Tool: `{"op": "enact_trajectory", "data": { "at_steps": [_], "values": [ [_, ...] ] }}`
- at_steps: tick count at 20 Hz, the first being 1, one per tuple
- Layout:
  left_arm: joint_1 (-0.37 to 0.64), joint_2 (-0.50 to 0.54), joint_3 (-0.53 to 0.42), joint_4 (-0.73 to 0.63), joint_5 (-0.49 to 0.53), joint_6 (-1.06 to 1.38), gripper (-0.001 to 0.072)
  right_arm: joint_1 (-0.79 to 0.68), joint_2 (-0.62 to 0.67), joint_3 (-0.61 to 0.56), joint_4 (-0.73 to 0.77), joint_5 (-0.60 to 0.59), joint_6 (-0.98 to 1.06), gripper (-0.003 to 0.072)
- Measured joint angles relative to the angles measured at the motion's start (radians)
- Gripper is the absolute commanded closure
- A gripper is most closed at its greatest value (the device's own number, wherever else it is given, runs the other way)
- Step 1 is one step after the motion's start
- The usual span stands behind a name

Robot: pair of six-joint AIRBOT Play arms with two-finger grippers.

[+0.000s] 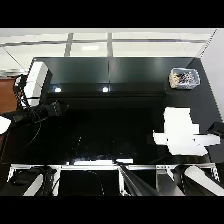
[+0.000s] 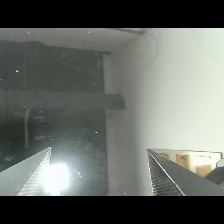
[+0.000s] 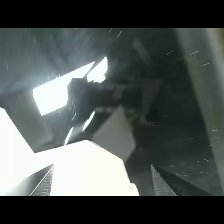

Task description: Fold the box and place the chain.

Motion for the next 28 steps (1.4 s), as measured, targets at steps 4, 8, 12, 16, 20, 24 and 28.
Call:
{"op": "enact_trajectory", "data": {
  "at_steps": [4, 8, 12, 16, 20, 24, 28],
  "values": [
    [0.0, 0.0, 0.0, -0.039, -0.004, -0.001, 0.0001, -0.015, -0.058, 0.01, 0.02, 0.029, -0.139, 0.0674],
    [0.0, 0.0, 0.0, -0.053, 0.003, -0.001, 0.0001, 0.008, -0.051, 0.023, 0.058, 0.069, -0.214, 0.0673],
    [0.0, 0.0, 0.0, -0.058, 0.009, -0.001, 0.0001, 0.117, 0.019, 0.027, 0.186, 0.088, -0.243, 0.0674],
    [-0.013, -0.001, 0.0, -0.06, 0.014, -0.001, 0.0001, 0.289, 0.088, 0.024, 0.34, 0.088, -0.211, 0.0674],
    [-0.093, -0.028, 0.0, -0.062, 0.041, 0.002, 0.0001, 0.496, 0.139, -0.054, 0.496, 0.013, -0.134, 0.0674],
    [-0.219, -0.131, 0.008, -0.145, 0.102, 0.031, 0.0002, 0.745, 0.182, -0.184, 0.612, -0.171, -0.059, 0.0674],
    [-0.262, -0.336, 0.088, -0.297, 0.068, 0.161, 0.0005, 0.941, 0.195, -0.256, 0.654, -0.343, 0.014, 0.0674]
  ]
}}
